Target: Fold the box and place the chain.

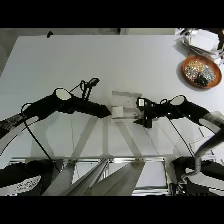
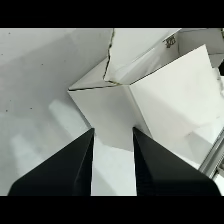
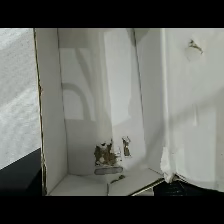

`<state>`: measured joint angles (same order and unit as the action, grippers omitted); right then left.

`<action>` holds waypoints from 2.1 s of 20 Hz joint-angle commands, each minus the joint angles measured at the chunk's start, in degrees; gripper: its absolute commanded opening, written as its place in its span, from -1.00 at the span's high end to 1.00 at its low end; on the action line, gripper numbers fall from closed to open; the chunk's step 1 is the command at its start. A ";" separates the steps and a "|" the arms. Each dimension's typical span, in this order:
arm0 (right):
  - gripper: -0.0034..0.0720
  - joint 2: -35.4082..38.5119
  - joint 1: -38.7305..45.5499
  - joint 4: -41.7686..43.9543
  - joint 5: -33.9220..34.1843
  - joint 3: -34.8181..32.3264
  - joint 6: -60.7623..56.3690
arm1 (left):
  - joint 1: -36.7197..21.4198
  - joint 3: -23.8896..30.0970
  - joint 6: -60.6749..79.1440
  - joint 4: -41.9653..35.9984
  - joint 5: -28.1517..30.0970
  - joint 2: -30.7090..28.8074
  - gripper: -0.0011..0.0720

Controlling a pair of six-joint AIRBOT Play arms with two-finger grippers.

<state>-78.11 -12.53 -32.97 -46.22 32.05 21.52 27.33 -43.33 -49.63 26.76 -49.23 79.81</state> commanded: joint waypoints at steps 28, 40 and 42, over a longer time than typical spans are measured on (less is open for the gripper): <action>0.14 0.00 -0.02 0.02 0.15 -0.02 -0.02 | 10.69 -11.02 -39.95 31.32 2.60 2.64 -0.43; 0.14 0.00 -0.02 0.02 0.15 -0.02 -0.02 | 15.98 -22.82 -60.15 47.67 -9.60 9.27 -0.21; 0.14 0.00 -0.02 0.02 0.15 -0.02 -0.02 | 16.92 -26.38 -60.74 47.89 -12.57 11.89 -0.08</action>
<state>-78.13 -12.58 -32.97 -46.06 32.03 21.50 42.87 -65.08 -106.85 72.23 -56.64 88.51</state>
